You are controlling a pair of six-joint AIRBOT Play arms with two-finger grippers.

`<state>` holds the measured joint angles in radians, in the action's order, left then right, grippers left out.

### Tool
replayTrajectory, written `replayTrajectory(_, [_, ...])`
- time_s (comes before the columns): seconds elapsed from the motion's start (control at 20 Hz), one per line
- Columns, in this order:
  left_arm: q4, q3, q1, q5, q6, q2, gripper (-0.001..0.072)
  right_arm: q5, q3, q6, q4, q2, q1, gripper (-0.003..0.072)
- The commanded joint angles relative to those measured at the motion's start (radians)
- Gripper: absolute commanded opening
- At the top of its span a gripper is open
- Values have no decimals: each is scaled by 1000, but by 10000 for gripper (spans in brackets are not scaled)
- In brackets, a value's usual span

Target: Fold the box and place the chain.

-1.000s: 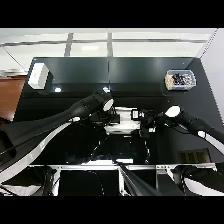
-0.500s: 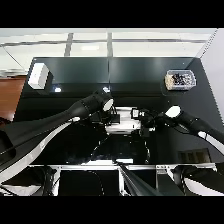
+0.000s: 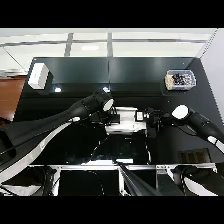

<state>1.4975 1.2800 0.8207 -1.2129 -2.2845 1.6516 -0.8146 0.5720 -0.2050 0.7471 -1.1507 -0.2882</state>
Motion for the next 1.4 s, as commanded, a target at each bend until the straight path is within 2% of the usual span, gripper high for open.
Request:
replayTrajectory(0.0, [0, 1, -1, 1, -1, 0, 27, -10, 0, -34, -52, 3, -14, 173])
replayTrajectory(0.4, [0, 1, -1, 5, -2, 0, 28, 55, -7, -11, -285, -76, -68, 161])
replayTrajectory(0.45, [0, 1, -1, 5, -2, 0, 27, 67, -7, 0, -285, -84, -70, 213])
replayTrajectory(0.5, [0, 1, -1, 5, -2, 0, 28, 94, -7, 46, -285, -85, -69, 467])
replayTrajectory(0.55, [0, 1, -1, 5, -2, 0, 28, 113, -7, 81, -277, -85, -66, 446])
replayTrajectory(0.6, [0, 1, -1, 5, -1, 0, 28, 106, -7, 107, -271, -85, -58, 255])
replayTrajectory(0.65, [1, 1, -1, 5, -1, 0, 28, 107, -7, 129, -272, -85, -53, 373])
replayTrajectory(0.7, [1, 1, -1, 5, -1, 0, 28, 97, -7, 156, -262, -85, -47, 333])
replayTrajectory(0.75, [1, 1, -1, 5, -1, 0, 28, 90, -7, 213, -239, -83, -41, 156])
replayTrajectory(0.8, [1, 1, -1, 4, -1, 0, 28, 89, -5, 327, -200, -72, -30, 119])
replayTrajectory(0.85, [1, 1, -1, 3, -1, 0, 28, 63, 4, 500, -154, -48, -11, 6])
replayTrajectory(0.95, [1, 1, -1, 1, -1, 0, 28, -95, 53, 825, -64, 17, 67, 18])
replayTrajectory(1.05, [1, 1, -1, 1, -1, 0, 29, -227, 97, 1085, 10, 76, 206, 19])
replayTrajectory(1.15, [2, 1, -1, 0, -1, 0, 28, -209, 91, 1371, 114, 90, 386, 19])
replayTrajectory(1.25, [1, 1, -1, 2, -1, 0, 28, -107, 33, 1585, 157, 88, 533, 18])
replayTrajectory(1.35, [2, 1, -1, 2, 0, 0, 29, -129, -16, 1629, 142, 60, 598, 19])
